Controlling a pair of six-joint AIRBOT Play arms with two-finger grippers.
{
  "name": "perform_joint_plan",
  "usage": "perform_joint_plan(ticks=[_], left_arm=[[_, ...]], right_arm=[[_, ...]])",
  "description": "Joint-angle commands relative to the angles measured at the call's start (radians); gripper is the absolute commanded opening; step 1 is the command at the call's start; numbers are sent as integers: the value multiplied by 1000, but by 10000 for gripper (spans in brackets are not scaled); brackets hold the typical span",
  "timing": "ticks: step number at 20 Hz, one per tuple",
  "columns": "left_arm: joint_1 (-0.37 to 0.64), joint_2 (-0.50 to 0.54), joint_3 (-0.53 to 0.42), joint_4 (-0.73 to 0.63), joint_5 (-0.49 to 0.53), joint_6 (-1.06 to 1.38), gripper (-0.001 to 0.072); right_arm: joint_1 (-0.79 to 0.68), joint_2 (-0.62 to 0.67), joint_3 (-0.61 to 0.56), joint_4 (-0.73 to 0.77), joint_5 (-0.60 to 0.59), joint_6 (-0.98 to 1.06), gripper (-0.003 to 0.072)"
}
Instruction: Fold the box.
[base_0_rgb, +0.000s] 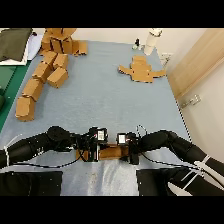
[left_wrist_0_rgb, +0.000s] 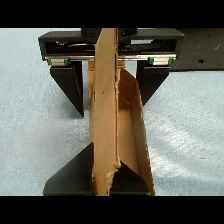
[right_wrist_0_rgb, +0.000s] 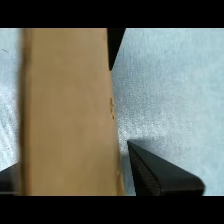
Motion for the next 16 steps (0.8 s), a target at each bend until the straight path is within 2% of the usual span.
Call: perform_joint_plan(ticks=[1, 4, 6, 16], left_arm=[[1, 0, 0, 0, 0, 0, 13], [0, 0, 0, 0, 0, 0, 13], [1, 0, 0, 0, 0, 0, 13], [1, 0, 0, 0, 0, 0, 13]], right_arm=[[5, -18, -1, 0, 1, -1, 720], [10, -24, -1, 0, 2, -1, 720], [10, -24, -1, 0, -5, -1, 601], [10, -23, 0, -2, -8, -1, 595]])
